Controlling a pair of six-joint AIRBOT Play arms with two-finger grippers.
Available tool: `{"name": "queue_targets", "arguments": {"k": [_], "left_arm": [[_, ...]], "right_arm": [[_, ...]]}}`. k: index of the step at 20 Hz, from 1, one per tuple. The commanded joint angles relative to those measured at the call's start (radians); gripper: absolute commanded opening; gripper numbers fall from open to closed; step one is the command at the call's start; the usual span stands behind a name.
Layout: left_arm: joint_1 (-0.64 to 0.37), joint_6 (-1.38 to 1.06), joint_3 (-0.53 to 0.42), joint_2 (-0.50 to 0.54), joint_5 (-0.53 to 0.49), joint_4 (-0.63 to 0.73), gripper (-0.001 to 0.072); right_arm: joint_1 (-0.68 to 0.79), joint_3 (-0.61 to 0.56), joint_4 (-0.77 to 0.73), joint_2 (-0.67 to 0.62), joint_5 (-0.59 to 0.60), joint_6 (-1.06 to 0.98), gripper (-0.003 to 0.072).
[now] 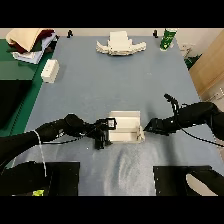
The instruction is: Fold the box.
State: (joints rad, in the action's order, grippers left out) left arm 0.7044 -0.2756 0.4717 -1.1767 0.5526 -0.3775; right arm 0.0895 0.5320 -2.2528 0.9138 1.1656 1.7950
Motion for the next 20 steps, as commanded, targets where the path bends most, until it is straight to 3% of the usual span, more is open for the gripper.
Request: {"name": "queue_targets", "arguments": {"k": [1, 6, 10, 15, 20], "left_arm": [[0.0, 0.0, 0.001, 0.0, 0.0, 0.0, 0.0508], [0.0, 0.0, 0.001, 0.0, -0.001, 0.0, 0.0508], [0.0, 0.0, 0.001, 0.0, -0.001, 0.0, 0.0508], [0.0, 0.0, 0.001, 0.0, -0.001, 0.0, 0.0509], [0.0, 0.0, 0.001, 0.0, -0.001, 0.0, 0.0508]], "right_arm": [[-0.056, 0.0, -0.014, -0.003, 0.008, 0.005, 0.0492], [-0.196, 0.006, 0.014, 0.008, -0.126, -0.052, 0.0491], [-0.328, 0.074, 0.185, 0.051, -0.166, -0.238, 0.048], [-0.57, 0.217, 0.537, 0.169, -0.096, -0.629, 0.0477], [-0.749, 0.333, 0.747, 0.323, -0.025, -0.906, 0.0476]]}}
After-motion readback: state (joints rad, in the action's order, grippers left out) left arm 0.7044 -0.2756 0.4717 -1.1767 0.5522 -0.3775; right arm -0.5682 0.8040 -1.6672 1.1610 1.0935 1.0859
